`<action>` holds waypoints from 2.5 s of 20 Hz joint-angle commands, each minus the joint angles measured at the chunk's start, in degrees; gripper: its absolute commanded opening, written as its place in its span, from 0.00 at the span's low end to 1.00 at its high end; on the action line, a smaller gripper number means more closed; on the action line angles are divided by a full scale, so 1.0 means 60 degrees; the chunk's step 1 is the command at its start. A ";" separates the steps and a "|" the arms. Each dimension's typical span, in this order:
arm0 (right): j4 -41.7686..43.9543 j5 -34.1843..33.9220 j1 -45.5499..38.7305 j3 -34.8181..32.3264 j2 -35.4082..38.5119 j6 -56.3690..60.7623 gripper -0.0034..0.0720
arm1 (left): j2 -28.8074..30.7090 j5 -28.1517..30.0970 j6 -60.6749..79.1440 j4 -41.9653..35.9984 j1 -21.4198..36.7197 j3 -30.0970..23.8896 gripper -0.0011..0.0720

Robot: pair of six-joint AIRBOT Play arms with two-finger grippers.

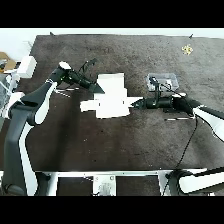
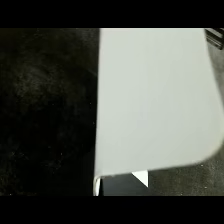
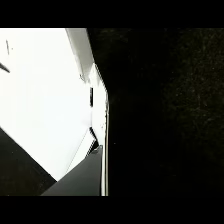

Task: Fold the box and place the chain.

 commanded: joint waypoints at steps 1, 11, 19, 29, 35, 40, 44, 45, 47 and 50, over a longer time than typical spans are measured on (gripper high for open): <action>0.0055 -0.0113 0.0000 0.0011 0.0000 0.0004 0.05 | -0.0004 -0.0189 0.0262 0.0040 -0.0004 0.0007 0.03; 0.0885 -0.0135 -0.1166 0.0007 0.1778 -0.1224 0.56 | 0.0058 0.0051 0.3818 0.0248 -0.0004 0.0058 0.03; 0.0386 -0.0113 -0.0903 0.0007 0.2000 -0.1421 0.56 | 0.0073 0.1286 0.5581 0.0539 -0.0004 0.0058 0.03; -0.0259 -0.0295 -0.0175 -0.0004 0.1701 -0.2014 0.56 | -0.0036 0.1876 0.6171 0.0273 -0.0004 -0.0240 0.02; -0.0251 -0.0535 0.0382 -0.0011 0.1559 -0.3614 0.33 | -0.0084 0.2313 0.6175 0.0171 -0.0004 -0.0455 0.02; -0.0251 -0.0499 0.0448 -0.0011 0.1446 -0.4018 0.80 | -0.0084 0.2149 0.6167 0.0168 0.0000 -0.0455 0.03; -0.0696 -0.0659 0.0787 -0.0011 0.1446 -0.5169 0.80 | -0.0084 0.2218 0.6167 0.0164 0.0000 -0.0455 0.03; -0.0871 -0.0816 0.0958 -0.0011 0.1446 -0.5446 0.80 | -0.0084 0.2222 0.6167 0.0164 -0.0004 -0.0455 0.03; -0.1086 -0.1319 0.1333 -0.0007 0.1446 -0.5920 0.80 | -0.0084 0.2222 0.6167 0.0164 -0.0004 -0.0455 0.03; -0.1158 -0.1756 0.1851 -0.0007 0.1443 -0.6699 0.80 | -0.0080 0.2222 0.6167 0.0164 -0.0004 -0.0455 0.03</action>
